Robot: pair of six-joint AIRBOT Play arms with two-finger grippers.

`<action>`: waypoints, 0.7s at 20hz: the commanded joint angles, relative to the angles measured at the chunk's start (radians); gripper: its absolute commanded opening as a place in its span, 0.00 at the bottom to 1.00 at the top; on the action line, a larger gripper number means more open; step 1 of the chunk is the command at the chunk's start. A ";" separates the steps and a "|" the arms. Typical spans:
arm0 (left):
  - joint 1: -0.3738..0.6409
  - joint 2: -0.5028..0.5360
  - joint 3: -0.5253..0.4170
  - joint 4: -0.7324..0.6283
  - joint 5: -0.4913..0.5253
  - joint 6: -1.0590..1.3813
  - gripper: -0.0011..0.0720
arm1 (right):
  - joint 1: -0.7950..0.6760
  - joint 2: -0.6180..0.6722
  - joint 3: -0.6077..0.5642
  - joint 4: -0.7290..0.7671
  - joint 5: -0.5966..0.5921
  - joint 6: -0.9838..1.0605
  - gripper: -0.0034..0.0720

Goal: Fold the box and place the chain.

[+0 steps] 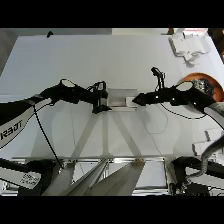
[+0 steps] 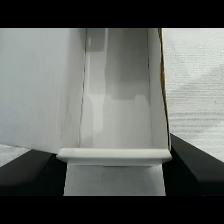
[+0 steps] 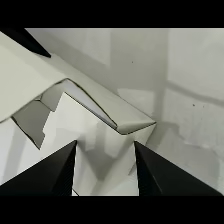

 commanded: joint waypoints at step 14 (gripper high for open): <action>0.000 0.000 0.000 0.000 0.000 0.000 0.50 | 0.087 0.019 0.043 -0.280 -0.095 0.259 0.64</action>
